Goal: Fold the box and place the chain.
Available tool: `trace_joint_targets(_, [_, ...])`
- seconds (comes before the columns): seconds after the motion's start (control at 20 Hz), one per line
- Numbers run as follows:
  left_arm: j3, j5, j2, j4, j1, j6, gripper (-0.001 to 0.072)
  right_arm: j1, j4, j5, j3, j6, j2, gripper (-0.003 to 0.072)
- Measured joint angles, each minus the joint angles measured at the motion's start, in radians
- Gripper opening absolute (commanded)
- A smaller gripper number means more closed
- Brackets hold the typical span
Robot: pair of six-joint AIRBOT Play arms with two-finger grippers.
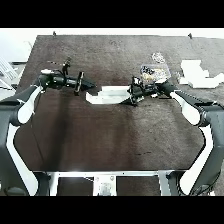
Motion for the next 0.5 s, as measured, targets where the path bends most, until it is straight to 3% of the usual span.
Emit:
trace_joint_targets(0.25, [-0.011, -0.043, 0.078, 0.066, -0.043, 0.001, 0.0014, 0.000, 0.000, 0.000, 0.000, 0.000, 0.000, 0.0581])
trace_joint_targets(0.5, [-0.142, 0.142, 0.231, 0.163, -0.142, 0.002, 0.0014, 0.000, 0.000, 0.000, 0.000, 0.000, 0.000, 0.0580])
